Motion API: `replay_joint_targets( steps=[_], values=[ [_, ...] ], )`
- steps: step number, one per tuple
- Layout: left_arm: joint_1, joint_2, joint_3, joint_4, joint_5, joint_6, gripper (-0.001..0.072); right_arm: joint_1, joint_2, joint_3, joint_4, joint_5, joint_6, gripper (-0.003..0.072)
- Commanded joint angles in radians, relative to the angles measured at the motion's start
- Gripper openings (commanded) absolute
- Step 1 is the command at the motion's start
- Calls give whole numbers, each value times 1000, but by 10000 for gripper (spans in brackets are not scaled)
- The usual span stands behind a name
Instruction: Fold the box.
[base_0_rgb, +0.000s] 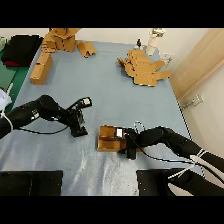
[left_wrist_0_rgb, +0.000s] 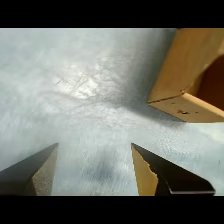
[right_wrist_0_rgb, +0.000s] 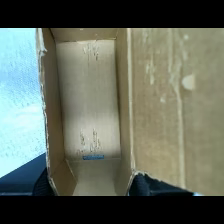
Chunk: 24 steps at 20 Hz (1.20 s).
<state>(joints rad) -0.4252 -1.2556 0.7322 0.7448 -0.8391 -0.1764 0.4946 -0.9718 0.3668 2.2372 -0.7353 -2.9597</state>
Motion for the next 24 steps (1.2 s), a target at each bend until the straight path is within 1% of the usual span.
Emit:
replay_joint_targets(
  steps=[1,3,5,8,10,12,14,16,17,18,22,24],
  values=[
    [-49,-16,-15,-60,-9,199,698,0,1,0,0,0,0,340],
    [-49,-16,-53,-96,-14,344,697,0,1,0,0,0,0,340],
    [-56,-15,-105,-97,-17,483,698,0,1,0,0,0,0,340],
    [-81,-12,-155,-164,5,604,698,0,1,0,0,0,0,340],
    [-101,1,-155,-214,56,576,698,0,1,0,0,0,0,340],
    [-111,6,-154,-222,93,565,698,0,1,0,0,0,0,340],
    [-111,9,-154,-222,84,498,698,0,1,0,0,0,0,340],
    [-114,19,-154,-227,50,484,698,0,1,0,0,0,0,340],
    [-122,25,-154,-231,55,475,698,0,1,0,0,0,0,340],
    [-131,27,-154,-237,63,474,698,0,1,0,0,0,0,340],
    [-184,24,-155,-248,158,470,698,0,1,0,0,0,0,340],
    [-202,15,-154,-283,159,470,698,0,1,0,0,0,0,340]
  ],
)
